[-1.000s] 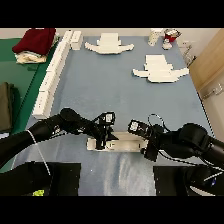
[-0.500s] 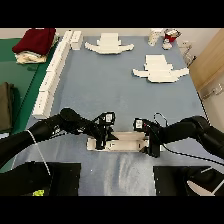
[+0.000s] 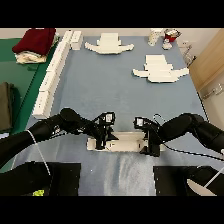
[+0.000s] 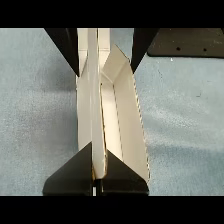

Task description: Fold the box.

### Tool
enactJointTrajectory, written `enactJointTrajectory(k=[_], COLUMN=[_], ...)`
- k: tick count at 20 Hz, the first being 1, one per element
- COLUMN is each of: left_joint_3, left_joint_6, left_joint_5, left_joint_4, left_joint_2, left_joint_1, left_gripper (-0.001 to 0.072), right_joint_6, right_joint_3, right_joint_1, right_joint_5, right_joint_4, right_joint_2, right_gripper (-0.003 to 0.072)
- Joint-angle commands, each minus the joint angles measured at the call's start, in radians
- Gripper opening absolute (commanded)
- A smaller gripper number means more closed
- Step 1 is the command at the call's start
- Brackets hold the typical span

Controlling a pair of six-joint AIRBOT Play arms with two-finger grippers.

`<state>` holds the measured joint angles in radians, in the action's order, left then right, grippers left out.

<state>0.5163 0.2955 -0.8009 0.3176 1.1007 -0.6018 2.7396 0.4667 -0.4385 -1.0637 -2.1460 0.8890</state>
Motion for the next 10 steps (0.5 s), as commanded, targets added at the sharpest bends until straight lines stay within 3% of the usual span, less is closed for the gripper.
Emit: enactJointTrajectory(k=[1, 10], left_joint_3=[0.000, 0.000], left_joint_6=[0.000, 0.000], left_joint_5=[0.000, 0.000], left_joint_4=[0.000, 0.000], left_joint_2=[-0.001, -0.001], left_joint_1=[0.001, 0.001], left_gripper=[0.0017, 0.0016], right_joint_6=[-0.028, -0.017], right_joint_3=[0.000, -0.001], right_joint_1=[0.003, -0.006], right_joint_5=[-0.009, 0.010], right_joint_4=[0.014, 0.014], right_joint_2=[0.001, 0.002], right_gripper=[0.0718, 0.0705])
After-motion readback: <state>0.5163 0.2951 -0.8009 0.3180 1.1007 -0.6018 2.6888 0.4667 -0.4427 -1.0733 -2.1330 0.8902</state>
